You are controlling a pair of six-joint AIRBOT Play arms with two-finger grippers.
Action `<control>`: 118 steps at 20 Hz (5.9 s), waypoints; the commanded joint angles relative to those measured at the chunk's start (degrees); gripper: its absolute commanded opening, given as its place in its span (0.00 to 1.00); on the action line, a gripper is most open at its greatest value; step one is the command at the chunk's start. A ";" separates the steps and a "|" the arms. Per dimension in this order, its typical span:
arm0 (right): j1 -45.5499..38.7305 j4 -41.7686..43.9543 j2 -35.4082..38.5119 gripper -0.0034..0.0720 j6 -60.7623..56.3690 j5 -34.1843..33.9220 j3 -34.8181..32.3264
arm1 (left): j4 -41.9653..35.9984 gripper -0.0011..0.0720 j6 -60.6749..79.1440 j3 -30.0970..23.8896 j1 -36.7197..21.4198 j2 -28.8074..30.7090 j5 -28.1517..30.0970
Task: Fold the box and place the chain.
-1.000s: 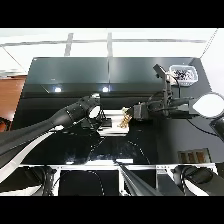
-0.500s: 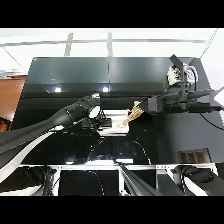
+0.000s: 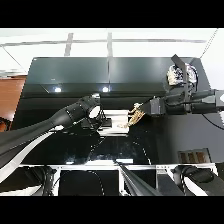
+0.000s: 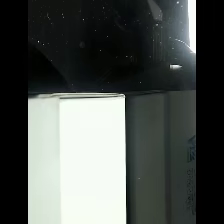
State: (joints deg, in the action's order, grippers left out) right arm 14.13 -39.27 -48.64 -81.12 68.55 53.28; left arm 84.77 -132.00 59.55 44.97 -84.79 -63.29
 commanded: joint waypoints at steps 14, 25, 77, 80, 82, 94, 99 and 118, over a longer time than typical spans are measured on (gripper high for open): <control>0.02 14.25 0.04 0.06 9.11 -1.44 0.07 | 0.02 0.05 0.02 0.04 -0.04 -0.04 0.00; 6.38 8.81 -0.66 0.06 3.93 -11.47 -6.97 | 0.04 0.05 0.02 0.04 -0.04 -0.04 0.04; -4.13 -12.04 -10.36 0.20 1.22 -2.27 -6.21 | 27.15 0.77 3.15 -11.06 -3.04 27.17 -9.40; -4.13 -12.04 -10.36 0.20 1.22 -2.82 -6.21 | 13.03 0.77 6.69 -24.22 -16.37 33.77 -1.99; -4.13 -12.02 -10.36 0.20 1.22 -2.86 -6.21 | -12.61 0.77 31.01 -30.08 -26.51 34.42 7.82; -4.13 -11.98 -10.36 0.20 1.07 -4.04 -6.21 | -51.98 1.00 147.01 -32.54 -30.49 23.54 10.93; -4.13 -11.82 -10.36 0.20 0.96 -4.09 -6.21 | -52.48 1.00 150.27 -29.27 -29.97 16.55 14.71; -4.11 -11.82 -10.38 0.20 0.98 -5.88 -6.23 | -54.14 0.53 150.03 -25.33 -21.79 10.34 17.16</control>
State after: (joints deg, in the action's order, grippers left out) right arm 10.00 -51.11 -59.05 -80.16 63.86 47.05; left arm 30.52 18.00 34.13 22.48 -74.35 -45.87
